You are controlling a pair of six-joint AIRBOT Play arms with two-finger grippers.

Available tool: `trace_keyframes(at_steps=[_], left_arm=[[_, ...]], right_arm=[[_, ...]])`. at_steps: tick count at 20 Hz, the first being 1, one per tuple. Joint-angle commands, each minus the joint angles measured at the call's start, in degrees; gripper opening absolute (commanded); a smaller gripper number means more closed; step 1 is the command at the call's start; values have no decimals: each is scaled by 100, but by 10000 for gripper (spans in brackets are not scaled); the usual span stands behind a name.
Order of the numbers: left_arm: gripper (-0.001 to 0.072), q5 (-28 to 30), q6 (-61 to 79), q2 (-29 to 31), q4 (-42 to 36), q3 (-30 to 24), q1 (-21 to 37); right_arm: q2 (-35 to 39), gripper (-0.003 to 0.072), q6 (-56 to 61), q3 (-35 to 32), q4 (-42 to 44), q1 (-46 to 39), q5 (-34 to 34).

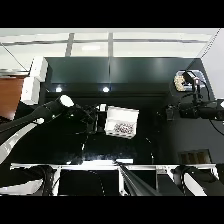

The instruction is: Fold the box and place the chain.

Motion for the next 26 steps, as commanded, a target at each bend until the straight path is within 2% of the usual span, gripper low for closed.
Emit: trace_keyframes(at_steps=[1,7,12,13,15,17,19,20,21,24,26], left_arm=[[710,59,9,-7,-2,66,-7],[710,22,61,-7,-4,76,-52],[703,-4,59,-7,-11,74,-306],[672,24,52,-7,0,74,-319],[552,39,31,-7,52,74,-315],[552,46,31,-4,44,74,-317],[552,46,31,-4,44,74,-317],[552,46,33,-4,44,76,-317],[552,46,33,-4,46,76,-317],[552,46,33,-4,44,76,-321],[552,50,33,-4,44,76,-321]], right_arm=[[4,382,4,2,2,0,-24],[4,382,4,2,2,0,-31],[4,382,4,2,2,0,-31],[4,382,4,2,0,0,-35],[4,370,-11,2,0,0,-68],[4,365,153,2,262,0,-122],[4,370,409,2,1156,79,-181],[-2,519,719,2,1176,251,-463],[-35,710,1016,4,1145,472,-769],[-485,710,1080,79,1158,1154,-1770],[-1121,709,1008,310,1137,1370,-1971]])
